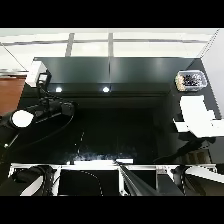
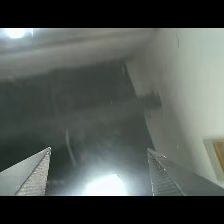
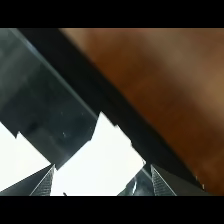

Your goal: Fold the box and place the chain.

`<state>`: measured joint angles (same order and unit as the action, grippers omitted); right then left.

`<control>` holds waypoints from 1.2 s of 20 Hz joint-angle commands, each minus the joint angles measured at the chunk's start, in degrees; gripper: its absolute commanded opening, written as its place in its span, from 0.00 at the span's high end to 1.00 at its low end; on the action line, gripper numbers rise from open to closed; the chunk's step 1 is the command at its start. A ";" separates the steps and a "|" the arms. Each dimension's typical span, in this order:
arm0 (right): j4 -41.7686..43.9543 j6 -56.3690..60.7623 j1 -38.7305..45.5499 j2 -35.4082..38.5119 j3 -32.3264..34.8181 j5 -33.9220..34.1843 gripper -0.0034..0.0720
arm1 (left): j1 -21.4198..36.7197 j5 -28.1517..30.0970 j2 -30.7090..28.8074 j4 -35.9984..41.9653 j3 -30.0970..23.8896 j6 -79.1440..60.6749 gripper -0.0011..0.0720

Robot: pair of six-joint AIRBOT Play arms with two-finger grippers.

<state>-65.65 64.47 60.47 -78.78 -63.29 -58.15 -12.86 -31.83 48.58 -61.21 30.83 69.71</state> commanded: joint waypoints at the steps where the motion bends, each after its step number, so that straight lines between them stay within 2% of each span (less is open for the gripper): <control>1: -1.38 -4.81 1.20 -4.37 -2.12 -4.96 0.00 | -0.83 -5.31 0.90 0.00 0.15 0.00 0.01; 4: -1.95 -9.07 1.20 -9.27 -8.07 -7.67 0.00 | -0.85 -6.91 0.90 0.11 0.15 0.35 0.01; 7: -0.96 -15.06 0.74 -14.86 -13.99 -13.55 0.00 | -0.83 -6.97 0.90 0.24 0.15 0.35 0.01; 11: 1.14 -16.98 -1.07 -19.28 -17.31 -15.96 0.00 | -0.83 -6.97 0.92 0.22 0.15 0.37 0.02; 12: 1.07 -17.42 -1.62 -19.39 -17.31 -16.02 0.07 | -0.85 -6.99 0.92 0.24 0.15 0.35 0.01; 13: 1.09 -17.53 -2.14 -19.39 -17.33 -16.31 0.28 | -0.83 -6.99 0.92 0.22 0.15 0.37 0.01; 15: 0.98 -17.59 -3.02 -19.39 -17.35 -18.36 0.30 | -0.83 -6.97 0.92 0.20 0.15 0.35 0.02; 16: 0.74 -17.57 -3.43 -19.37 -17.35 -20.02 0.53 | -0.83 -6.99 0.92 0.20 0.13 0.35 0.02; 17: 0.35 -17.46 -3.78 -19.37 -17.35 -21.97 0.91 | -0.83 -6.99 0.92 0.22 0.13 0.35 0.02; 20: 1.07 -13.97 -3.82 -18.36 -16.55 -27.41 0.94 | -0.83 -7.45 0.92 0.17 0.13 0.33 0.02; 24: 9.70 -15.37 -4.55 -10.21 -7.98 -25.77 0.94 | -0.83 -7.41 0.94 0.20 0.13 0.35 0.02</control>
